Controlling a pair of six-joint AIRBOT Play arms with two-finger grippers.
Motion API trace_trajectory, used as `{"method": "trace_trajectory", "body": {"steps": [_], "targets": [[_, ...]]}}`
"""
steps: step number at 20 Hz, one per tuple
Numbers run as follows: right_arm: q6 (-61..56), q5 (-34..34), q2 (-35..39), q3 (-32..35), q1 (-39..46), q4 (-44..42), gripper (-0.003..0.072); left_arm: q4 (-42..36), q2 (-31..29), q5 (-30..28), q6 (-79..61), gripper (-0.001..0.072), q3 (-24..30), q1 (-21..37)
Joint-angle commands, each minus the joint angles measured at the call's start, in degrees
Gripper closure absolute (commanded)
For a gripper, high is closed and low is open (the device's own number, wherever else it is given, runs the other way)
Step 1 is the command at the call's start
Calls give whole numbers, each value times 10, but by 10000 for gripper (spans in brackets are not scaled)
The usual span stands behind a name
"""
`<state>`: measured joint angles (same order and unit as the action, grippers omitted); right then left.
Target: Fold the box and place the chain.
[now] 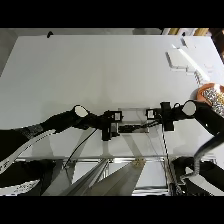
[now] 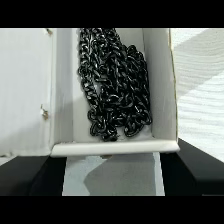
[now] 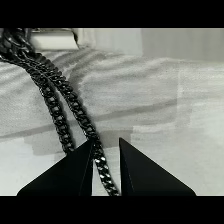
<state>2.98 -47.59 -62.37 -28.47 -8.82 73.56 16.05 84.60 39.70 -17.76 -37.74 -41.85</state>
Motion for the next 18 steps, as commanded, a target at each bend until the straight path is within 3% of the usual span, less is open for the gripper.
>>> {"method": "trace_trajectory", "body": {"steps": [1, 6, 18], "targets": [[1, -17, 18, 0, 0, 2, 535, 0, 0, 0, 0, 542, 0, 0], [1, -13, 68, 0, 0, 2, 536, 0, 0, 0, 0, 542, 0, 0], [5, -25, 5, 2, 0, 41, 536, 0, 0, 0, 0, 542, 0, 0]]}}
